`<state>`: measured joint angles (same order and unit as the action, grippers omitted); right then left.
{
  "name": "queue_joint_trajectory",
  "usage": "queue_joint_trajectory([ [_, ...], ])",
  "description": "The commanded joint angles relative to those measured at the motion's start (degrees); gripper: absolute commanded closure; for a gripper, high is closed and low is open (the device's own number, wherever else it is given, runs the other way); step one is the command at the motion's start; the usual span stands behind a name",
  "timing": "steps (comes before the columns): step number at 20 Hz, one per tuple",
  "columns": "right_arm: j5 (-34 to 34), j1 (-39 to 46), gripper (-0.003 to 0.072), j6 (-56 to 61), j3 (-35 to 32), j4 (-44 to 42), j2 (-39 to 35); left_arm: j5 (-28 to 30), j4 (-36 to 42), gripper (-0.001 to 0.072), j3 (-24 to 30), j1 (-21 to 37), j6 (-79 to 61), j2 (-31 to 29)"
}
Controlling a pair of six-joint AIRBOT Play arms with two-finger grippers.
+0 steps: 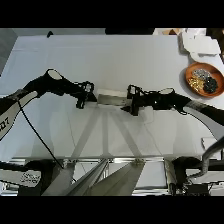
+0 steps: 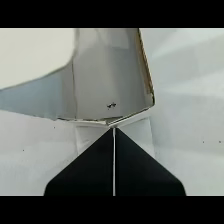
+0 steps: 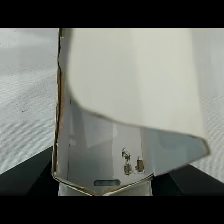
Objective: Fold the box and place the chain.
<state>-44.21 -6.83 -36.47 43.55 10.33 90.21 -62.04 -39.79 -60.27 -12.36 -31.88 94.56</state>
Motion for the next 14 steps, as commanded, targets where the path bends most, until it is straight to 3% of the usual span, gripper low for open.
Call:
queue_joint_trajectory([
  [1,0.1,0.0,0.0189,0.0,0.0,0.0,0.0,1.0,-1.1,0.0701,0.0,0.2,0.0,-0.1],
  [10,0.1,0.0,0.0189,0.0,0.0,0.0,0.0,0.9,-1.5,0.0698,0.0,4.5,9.6,-7.3],
  [14,0.1,0.0,0.0189,0.0,0.0,0.0,0.0,0.5,-1.5,0.07,0.0,8.4,21.0,-11.5],
])
